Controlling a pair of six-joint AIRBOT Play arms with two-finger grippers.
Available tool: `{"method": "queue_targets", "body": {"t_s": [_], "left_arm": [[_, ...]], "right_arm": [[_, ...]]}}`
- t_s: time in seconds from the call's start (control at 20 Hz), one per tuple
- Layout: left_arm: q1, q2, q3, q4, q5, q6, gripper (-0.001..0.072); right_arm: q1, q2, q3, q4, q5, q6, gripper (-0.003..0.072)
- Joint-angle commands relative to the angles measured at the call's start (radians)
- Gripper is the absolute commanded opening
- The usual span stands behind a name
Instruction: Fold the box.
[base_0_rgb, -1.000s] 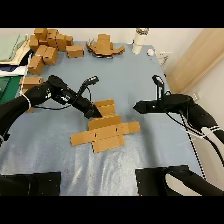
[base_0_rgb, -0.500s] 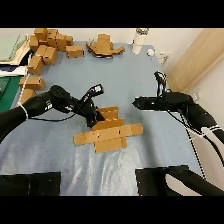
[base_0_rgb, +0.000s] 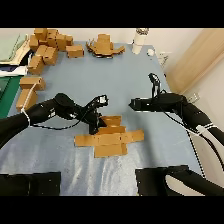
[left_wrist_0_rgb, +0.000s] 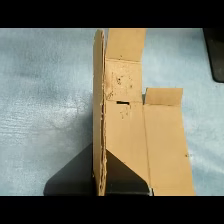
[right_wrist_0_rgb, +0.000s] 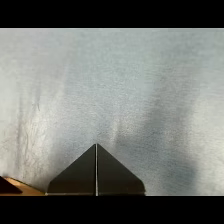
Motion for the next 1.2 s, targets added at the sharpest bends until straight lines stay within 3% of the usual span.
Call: {"method": "queue_targets", "body": {"t_s": [0.0,0.75,1.0,1.15], "left_arm": [[-0.005,-0.002,-0.005,0.010,-0.001,-0.002,0.0010],[-0.005,-0.006,-0.008,0.052,-0.082,-0.096,0.0012],[-0.005,-0.006,-0.008,0.047,-0.081,-0.096,0.0012],[-0.005,-0.006,-0.008,0.047,-0.081,-0.096,0.0012]], "right_arm": [[0.002,-0.011,0.000,0.003,0.001,0.000,0.0006],[0.002,-0.011,0.000,0.009,-0.017,0.000,0.0006],[0.002,-0.002,0.000,-0.011,-0.210,0.157,0.0005],[0.002,0.063,0.000,-0.150,-0.344,0.375,0.0005]]}}
